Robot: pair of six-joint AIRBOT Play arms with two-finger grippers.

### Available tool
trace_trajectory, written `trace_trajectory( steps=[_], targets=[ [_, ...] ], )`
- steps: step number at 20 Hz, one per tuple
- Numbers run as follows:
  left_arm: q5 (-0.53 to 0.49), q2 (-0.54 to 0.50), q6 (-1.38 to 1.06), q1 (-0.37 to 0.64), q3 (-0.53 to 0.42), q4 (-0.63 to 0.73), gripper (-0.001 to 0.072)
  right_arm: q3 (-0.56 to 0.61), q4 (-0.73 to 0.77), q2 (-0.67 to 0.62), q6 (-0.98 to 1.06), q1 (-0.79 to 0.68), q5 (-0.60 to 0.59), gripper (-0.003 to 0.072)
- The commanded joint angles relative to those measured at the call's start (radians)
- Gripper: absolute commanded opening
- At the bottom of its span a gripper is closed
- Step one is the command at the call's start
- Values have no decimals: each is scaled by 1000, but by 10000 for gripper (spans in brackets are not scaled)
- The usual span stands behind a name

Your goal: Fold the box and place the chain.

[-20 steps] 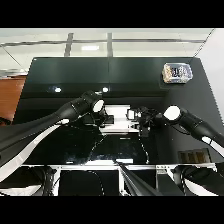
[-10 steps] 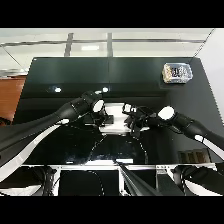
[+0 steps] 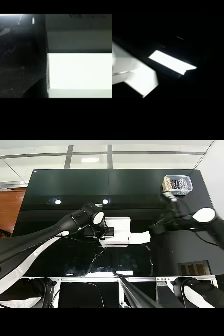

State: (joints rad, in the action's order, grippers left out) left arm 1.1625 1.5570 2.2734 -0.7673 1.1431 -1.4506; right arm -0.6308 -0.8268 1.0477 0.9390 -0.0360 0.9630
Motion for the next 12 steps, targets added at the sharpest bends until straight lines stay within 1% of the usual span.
trace_trajectory(
  steps=[1,3,4,5,7,8,9,10,11,12],
  targets=[
    [-2,0,1,1,1,-2,28,86,92,47,250,-205,43,11],
    [-2,0,1,1,1,-2,27,93,105,149,237,-166,116,11],
    [-2,0,1,1,1,-2,27,93,132,200,195,-120,144,11],
    [-1,0,1,1,1,-2,28,93,173,243,162,-69,158,12],
    [-2,0,1,1,1,-3,28,92,323,302,47,33,166,12],
    [-2,0,1,1,1,-3,27,87,391,306,-3,69,160,12],
    [-1,0,1,1,1,-3,28,65,417,306,-17,89,166,27],
    [-1,0,1,1,1,-3,28,28,401,306,-16,95,194,198],
    [-1,0,1,1,1,-2,27,-8,380,306,-16,94,242,467],
    [-1,0,1,1,1,-2,28,-45,369,305,-16,94,283,583]
  ],
)
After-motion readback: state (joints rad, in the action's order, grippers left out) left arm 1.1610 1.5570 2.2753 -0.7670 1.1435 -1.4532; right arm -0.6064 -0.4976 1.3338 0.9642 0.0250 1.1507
